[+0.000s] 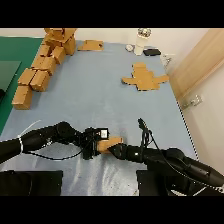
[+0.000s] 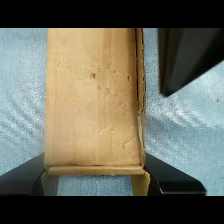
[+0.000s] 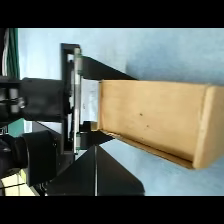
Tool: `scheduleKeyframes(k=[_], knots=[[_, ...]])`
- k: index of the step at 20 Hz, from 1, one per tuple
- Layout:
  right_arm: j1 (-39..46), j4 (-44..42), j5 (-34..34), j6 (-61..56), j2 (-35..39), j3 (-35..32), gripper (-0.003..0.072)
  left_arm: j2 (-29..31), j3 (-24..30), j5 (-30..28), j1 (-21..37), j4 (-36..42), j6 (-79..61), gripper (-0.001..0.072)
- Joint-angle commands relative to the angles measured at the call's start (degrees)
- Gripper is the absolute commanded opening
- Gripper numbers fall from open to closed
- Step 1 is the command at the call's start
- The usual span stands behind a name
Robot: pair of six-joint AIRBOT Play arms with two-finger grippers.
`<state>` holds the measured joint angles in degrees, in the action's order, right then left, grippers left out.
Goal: Fold the box.
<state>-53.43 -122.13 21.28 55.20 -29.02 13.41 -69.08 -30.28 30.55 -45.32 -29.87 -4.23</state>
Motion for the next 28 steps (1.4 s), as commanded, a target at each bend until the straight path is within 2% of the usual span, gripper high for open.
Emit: scheduleKeyframes(k=[1, 3, 4, 6, 7, 9, 11, 16, 28], knots=[[2.9, 21.9, 16.3, -13.0, 5.9, 5.7, 0.0003, 0.0, 0.0, 0.0, 0.0, -0.1, -0.1, 0.0521], [6.1, 37.7, 29.5, -20.8, 5.8, 9.8, 0.0003, 0.0, 0.0, 0.0, 0.0, -0.1, -0.1, 0.0521], [8.2, 42.6, 36.2, -21.2, 4.5, 12.0, 0.0003, 0.0, 0.0, 0.0, 0.0, -0.1, -0.1, 0.0521], [13.3, 45.6, 47.0, -18.4, -0.6, 16.8, 0.0005, 0.0, 0.0, 0.0, 0.0, -0.1, -0.1, 0.0521], [15.4, 44.9, 49.0, -14.7, -3.5, 18.7, 0.0005, 0.0, 0.0, 0.0, 0.0, -0.1, -0.1, 0.0521], [18.2, 42.4, 49.4, -9.6, -9.3, 22.1, 0.0005, 0.0, 0.0, 0.1, 0.0, -0.1, -0.1, 0.0521], [18.4, 42.3, 49.1, -9.5, -14.8, 24.3, 0.0005, 0.0, 0.0, 0.0, 0.0, -0.1, -0.1, 0.0521], [18.4, 37.8, 45.6, -9.5, -23.7, 25.7, 0.0005, 0.0, 0.0, 0.0, 0.0, -0.1, -0.1, 0.0521], [18.4, 37.7, 44.8, -12.3, -24.3, 25.7, 0.0005, 0.5, -0.1, 0.0, 0.1, -0.2, 3.1, 0.0521]])
